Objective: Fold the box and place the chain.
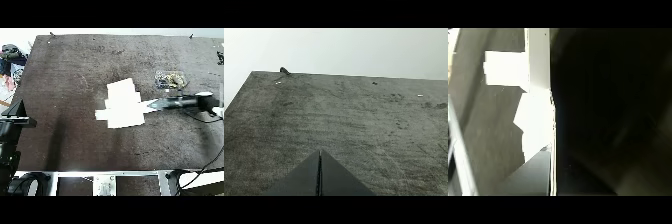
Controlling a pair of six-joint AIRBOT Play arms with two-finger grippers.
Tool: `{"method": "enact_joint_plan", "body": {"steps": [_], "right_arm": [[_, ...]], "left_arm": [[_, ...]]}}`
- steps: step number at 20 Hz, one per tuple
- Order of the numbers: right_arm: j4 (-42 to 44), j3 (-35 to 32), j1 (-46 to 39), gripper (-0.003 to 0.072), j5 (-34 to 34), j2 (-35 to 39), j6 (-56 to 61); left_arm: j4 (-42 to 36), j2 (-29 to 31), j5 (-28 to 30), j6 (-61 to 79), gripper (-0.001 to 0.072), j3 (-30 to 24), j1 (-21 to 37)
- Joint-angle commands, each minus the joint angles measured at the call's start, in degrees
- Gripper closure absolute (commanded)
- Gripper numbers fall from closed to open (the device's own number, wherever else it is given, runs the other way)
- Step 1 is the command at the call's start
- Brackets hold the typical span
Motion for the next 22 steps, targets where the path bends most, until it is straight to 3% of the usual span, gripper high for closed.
{"method": "enact_joint_plan", "body": {"steps": [1, 4, 6, 15, 16, 17, 18, 19, 22], "right_arm": [[8.3, -1.7, 13.1, 0.0678, -18.9, 1.2, 5.2], [9.9, -0.9, 20.0, 0.0678, -30.1, 1.3, 9.4], [10.6, -0.9, 23.4, 0.0678, -33.6, 1.2, 9.5], [11.2, -1.0, 26.0, 0.0678, -39.0, 1.1, 7.2], [11.2, -1.0, 26.0, 0.0678, -39.2, 1.1, 7.1], [11.2, -1.0, 26.0, 0.0678, -39.1, 1.1, 6.7], [11.1, -1.0, 26.2, 0.0678, -39.2, 1.1, 6.6], [11.1, -1.0, 26.4, 0.0677, -39.2, 1.1, 5.9], [11.1, -1.0, 26.4, 0.0678, -39.9, 1.1, 5.8]], "left_arm": [[0.0, 0.0, 0.0, 0.0, 0.0698, 0.0, 0.0], [0.0, 0.0, -0.1, 0.0, 0.0699, 0.0, 0.0], [0.0, 0.0, -0.1, 0.0, 0.0698, 0.0, 0.0], [0.0, 0.0, -1.9, -0.4, 0.0697, 0.0, 0.0], [0.0, 0.0, -4.8, -0.1, 0.0626, 0.0, 0.0], [0.0, 0.0, -9.6, 1.3, 0.0202, 0.2, 0.0], [-0.2, -0.3, -13.5, 1.4, 0.0122, 0.6, 0.0], [-1.3, -1.0, -16.8, 1.4, 0.0207, 1.3, 0.0], [-1.3, -6.4, -19.7, 1.5, 0.0232, 5.3, 0.0]]}}
